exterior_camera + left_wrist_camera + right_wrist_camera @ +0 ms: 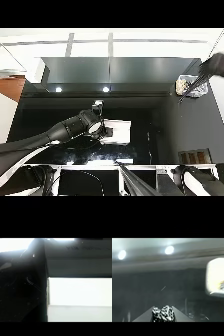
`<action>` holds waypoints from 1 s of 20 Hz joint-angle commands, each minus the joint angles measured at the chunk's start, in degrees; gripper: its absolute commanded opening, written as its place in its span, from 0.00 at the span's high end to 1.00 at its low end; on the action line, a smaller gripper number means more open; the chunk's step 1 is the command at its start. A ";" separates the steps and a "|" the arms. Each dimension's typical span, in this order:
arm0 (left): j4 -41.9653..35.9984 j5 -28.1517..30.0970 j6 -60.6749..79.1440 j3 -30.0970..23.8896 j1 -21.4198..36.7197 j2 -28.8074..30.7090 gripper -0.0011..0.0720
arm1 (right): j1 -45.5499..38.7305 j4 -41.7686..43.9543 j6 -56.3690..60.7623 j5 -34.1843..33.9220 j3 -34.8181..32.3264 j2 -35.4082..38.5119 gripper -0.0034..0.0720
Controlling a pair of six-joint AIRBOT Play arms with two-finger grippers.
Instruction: Fold the box and place the chain.
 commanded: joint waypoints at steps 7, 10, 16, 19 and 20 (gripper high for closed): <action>-0.13 -0.35 0.00 0.00 0.00 -0.02 0.94 | 22.99 6.56 -6.32 13.40 -8.74 6.29 0.93; -0.13 -0.35 0.00 0.00 0.00 -0.02 0.94 | 24.96 11.45 -7.82 11.96 -9.18 5.90 0.92; -0.13 -0.35 0.00 0.00 0.00 -0.02 0.94 | 26.84 20.85 -8.68 7.19 -9.18 2.73 0.92; -0.11 -0.35 0.00 0.00 0.00 -0.02 0.94 | 29.53 20.61 -8.70 6.84 -9.18 1.09 0.92; -0.11 -0.35 0.00 0.00 0.00 -0.02 0.94 | 30.27 20.70 -8.70 6.60 -9.18 0.57 0.92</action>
